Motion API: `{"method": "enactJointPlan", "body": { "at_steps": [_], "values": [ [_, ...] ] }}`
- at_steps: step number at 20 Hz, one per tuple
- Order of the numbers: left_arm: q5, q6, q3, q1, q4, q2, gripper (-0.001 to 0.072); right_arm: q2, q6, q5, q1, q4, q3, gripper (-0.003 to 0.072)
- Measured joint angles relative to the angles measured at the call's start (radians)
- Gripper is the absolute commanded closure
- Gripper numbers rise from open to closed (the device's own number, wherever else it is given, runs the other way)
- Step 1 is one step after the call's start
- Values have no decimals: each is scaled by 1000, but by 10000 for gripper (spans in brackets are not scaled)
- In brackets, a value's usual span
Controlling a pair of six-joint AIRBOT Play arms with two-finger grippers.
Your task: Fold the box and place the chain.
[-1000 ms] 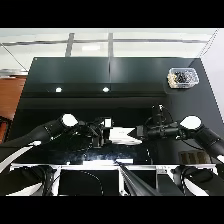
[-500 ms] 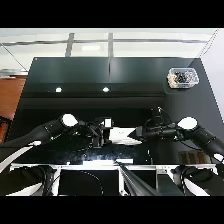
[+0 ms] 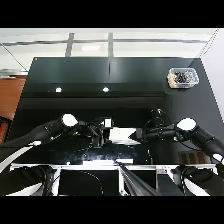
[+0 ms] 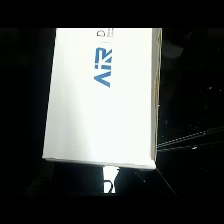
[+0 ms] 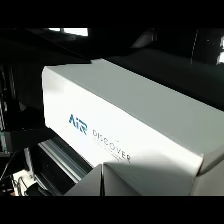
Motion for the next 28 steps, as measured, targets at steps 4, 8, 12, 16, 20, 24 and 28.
{"method": "enactJointPlan", "body": {
  "at_steps": [4, 8, 12, 16, 20, 24, 28],
  "values": [
    [0, 0, 0, 0, 0, 0, 360, -14, -3, -8, 0, -2, 0, 674],
    [0, 0, 0, 0, 0, 0, 360, -19, -11, -10, -1, -7, 1, 674],
    [0, 0, 0, 0, 0, 0, 360, -16, -33, 58, -3, -28, 26, 674],
    [0, 0, 0, 0, 0, 0, 360, 18, -45, 155, -32, -35, 55, 674],
    [0, 0, 0, 0, 0, 0, 360, 38, -44, 183, -89, -62, 62, 674],
    [0, 0, 0, 0, 0, 0, 360, 42, -2, 145, -111, -134, 40, 674],
    [0, 0, 0, 0, 0, 0, 360, 44, 17, 102, -117, -150, 8, 675]
  ]
}}
